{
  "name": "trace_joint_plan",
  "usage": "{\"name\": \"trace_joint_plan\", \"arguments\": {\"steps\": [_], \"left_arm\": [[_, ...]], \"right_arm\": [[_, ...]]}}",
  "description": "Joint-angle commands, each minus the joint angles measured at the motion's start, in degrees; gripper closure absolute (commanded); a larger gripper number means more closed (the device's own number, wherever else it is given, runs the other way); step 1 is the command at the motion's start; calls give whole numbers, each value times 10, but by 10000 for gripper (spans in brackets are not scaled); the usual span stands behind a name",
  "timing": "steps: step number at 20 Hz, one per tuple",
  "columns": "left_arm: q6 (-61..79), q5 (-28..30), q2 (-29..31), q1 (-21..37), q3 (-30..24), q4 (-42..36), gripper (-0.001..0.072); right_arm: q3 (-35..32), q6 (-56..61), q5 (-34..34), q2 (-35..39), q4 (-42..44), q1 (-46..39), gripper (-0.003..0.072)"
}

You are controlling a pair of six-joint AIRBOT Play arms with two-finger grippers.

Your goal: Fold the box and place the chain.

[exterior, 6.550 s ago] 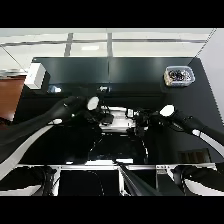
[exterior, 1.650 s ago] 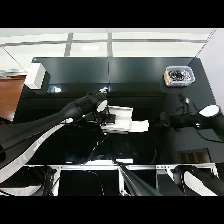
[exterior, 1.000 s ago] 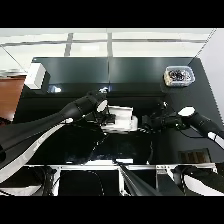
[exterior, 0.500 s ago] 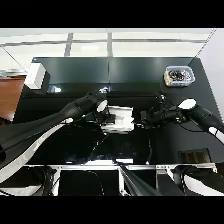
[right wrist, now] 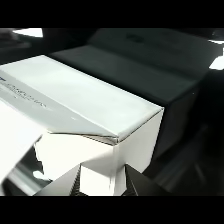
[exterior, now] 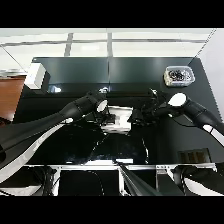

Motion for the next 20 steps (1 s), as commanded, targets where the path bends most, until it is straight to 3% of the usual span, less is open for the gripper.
{"name": "trace_joint_plan", "arguments": {"steps": [1, 7, 15, 20], "left_arm": [[0, 0, 0, 0, 0, 0, 683], [0, 0, 0, 0, 0, 0, 683], [0, 0, 0, 0, 0, 0, 683], [0, 0, 0, 0, 0, 0, 683]], "right_arm": [[44, 142, -10, 0, -139, 50, 385], [63, 272, -21, -11, -243, 107, 385], [99, 363, -34, -75, -318, 167, 386], [155, 469, 33, -110, -423, 205, 393]]}}
